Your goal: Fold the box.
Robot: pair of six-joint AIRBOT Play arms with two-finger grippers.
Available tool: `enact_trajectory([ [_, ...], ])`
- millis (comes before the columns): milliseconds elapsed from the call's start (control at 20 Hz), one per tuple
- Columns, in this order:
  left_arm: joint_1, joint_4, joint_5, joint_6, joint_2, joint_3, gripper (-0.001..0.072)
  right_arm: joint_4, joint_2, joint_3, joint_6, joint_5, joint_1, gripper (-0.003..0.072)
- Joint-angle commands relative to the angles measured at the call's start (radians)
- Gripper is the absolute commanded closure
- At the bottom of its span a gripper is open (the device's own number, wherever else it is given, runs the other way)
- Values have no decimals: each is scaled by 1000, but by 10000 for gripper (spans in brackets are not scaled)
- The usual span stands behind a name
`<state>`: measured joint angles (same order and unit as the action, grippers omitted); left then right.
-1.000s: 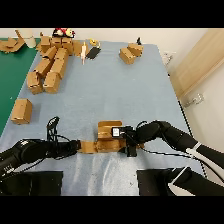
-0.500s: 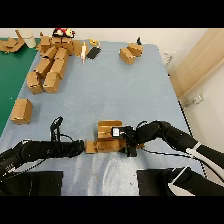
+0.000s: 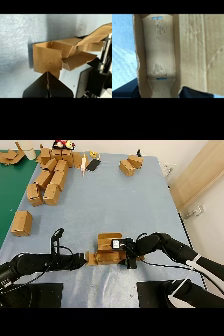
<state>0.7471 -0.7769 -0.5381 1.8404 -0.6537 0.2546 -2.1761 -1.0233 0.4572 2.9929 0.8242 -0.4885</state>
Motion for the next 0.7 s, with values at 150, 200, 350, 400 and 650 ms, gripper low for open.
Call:
enact_trajectory([
  [150,-31,-163,-45,156,5,0,699,0,0,0,0,0,0,152],
  [200,-30,-163,-44,156,1,0,699,0,0,0,0,0,0,152],
  [350,-30,-154,-43,156,-46,0,699,0,0,0,0,0,0,152],
  [400,-29,-128,-32,139,-65,0,699,0,0,0,0,0,0,152],
  [650,19,-3,32,36,-138,1,699,0,0,0,0,0,0,152],
])
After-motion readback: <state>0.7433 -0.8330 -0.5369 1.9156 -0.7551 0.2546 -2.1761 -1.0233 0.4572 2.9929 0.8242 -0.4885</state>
